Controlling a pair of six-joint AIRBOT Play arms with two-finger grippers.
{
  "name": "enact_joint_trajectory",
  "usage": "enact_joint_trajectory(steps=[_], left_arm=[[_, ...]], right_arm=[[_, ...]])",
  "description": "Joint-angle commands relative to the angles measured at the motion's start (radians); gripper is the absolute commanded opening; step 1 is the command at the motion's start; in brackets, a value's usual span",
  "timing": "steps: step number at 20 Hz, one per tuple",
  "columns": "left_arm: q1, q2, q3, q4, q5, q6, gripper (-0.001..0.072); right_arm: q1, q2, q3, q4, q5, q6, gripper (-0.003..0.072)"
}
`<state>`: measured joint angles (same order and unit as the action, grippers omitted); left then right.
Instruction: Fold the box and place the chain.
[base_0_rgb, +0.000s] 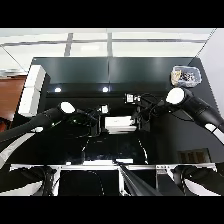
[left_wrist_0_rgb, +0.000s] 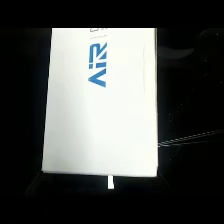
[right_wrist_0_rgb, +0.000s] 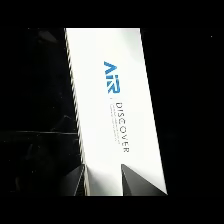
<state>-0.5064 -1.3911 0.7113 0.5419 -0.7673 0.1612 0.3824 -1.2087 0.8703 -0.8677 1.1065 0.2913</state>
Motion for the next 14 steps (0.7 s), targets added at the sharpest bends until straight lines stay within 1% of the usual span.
enact_joint_trajectory(steps=[1, 2, 3, 4, 5, 8, 10, 13, 14], left_arm=[[0.000, 0.000, 0.000, 0.000, 0.001, -0.001, 0.0441], [0.000, 0.000, 0.000, 0.000, 0.001, -0.001, 0.0441], [0.000, 0.000, 0.000, 0.000, 0.001, -0.001, 0.0441], [0.000, 0.000, 0.000, 0.000, 0.001, -0.001, 0.0440], [0.000, 0.000, 0.000, 0.000, 0.001, -0.002, 0.0440], [0.000, 0.000, 0.000, 0.000, 0.001, -0.002, 0.0441], [0.000, 0.000, 0.000, 0.000, 0.002, -0.002, 0.0441], [0.000, 0.000, 0.000, 0.000, 0.002, -0.002, 0.0441], [0.000, 0.000, 0.000, 0.000, 0.001, -0.002, 0.0441]], right_arm=[[-0.020, 0.020, 0.001, 0.017, 0.017, 0.119, 0.0265], [-0.043, 0.029, 0.001, 0.047, 0.025, 0.167, 0.0264], [-0.077, 0.032, 0.001, 0.109, 0.051, 0.225, 0.0224], [-0.114, 0.031, -0.002, 0.188, 0.089, 0.284, 0.0097], [-0.140, 0.031, -0.008, 0.262, 0.119, 0.319, 0.0010], [-0.157, 0.027, -0.056, 0.456, 0.112, 0.455, 0.0009], [-0.139, 0.008, -0.087, 0.521, 0.071, 0.546, 0.0010], [-0.086, -0.023, -0.088, 0.467, -0.027, 0.604, 0.0015], [-0.072, -0.033, -0.088, 0.428, -0.065, 0.638, 0.0015]])
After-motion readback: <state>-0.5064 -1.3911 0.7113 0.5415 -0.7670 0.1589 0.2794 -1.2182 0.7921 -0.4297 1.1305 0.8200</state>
